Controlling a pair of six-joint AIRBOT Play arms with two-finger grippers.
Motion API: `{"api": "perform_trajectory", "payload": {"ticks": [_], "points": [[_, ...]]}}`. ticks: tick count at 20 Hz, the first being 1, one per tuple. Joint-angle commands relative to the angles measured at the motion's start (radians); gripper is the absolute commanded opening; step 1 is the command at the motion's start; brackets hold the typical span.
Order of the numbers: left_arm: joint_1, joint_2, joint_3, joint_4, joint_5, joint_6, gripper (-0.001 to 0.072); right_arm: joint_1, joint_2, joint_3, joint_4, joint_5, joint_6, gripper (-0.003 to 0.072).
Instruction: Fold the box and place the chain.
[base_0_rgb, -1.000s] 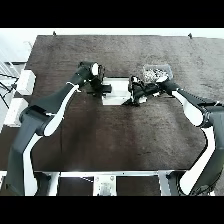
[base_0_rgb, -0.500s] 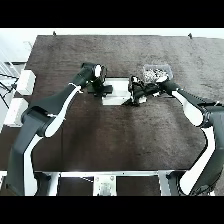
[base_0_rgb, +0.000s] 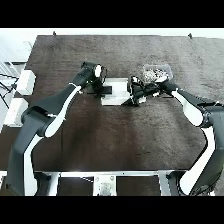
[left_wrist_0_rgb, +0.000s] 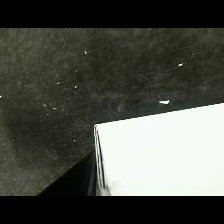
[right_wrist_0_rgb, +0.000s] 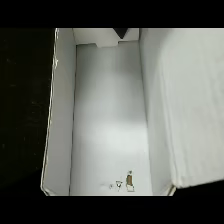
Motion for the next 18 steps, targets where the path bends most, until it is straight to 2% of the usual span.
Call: {"api": "perform_trajectory", "payload": {"ticks": [1, 7, 9, 11, 12, 13, 16, 18], "points": [[0.000, -0.001, 0.000, 0.000, -0.008, 0.005, 0.0020, -0.001, 0.000, 0.000, -0.004, -0.006, 0.000, 0.0552], [0.000, 0.000, 0.000, -0.005, -0.005, 0.010, 0.0022, -0.001, 0.000, 0.000, -0.004, -0.006, 0.000, 0.0552], [0.000, 0.000, 0.007, 0.000, -0.009, 0.012, 0.0190, -0.001, 0.000, 0.000, -0.004, -0.006, 0.000, 0.0553], [0.000, 0.000, 0.023, 0.003, -0.013, 0.023, 0.0190, -0.001, 0.000, 0.000, -0.004, -0.006, 0.000, 0.0553], [0.002, 0.002, 0.025, 0.002, -0.014, 0.029, 0.0220, -0.001, 0.000, 0.000, -0.004, -0.006, 0.000, 0.0552], [0.003, 0.006, 0.027, 0.003, -0.023, 0.030, 0.0298, -0.001, 0.000, 0.000, -0.004, -0.006, 0.000, 0.0552], [0.004, 0.012, 0.037, 0.003, -0.046, 0.038, 0.0319, -0.001, 0.000, 0.000, -0.004, -0.006, 0.000, 0.0552], [0.003, 0.013, 0.037, -0.003, -0.056, 0.075, 0.0505, -0.001, 0.000, 0.000, -0.004, -0.006, 0.000, 0.0552]]}}
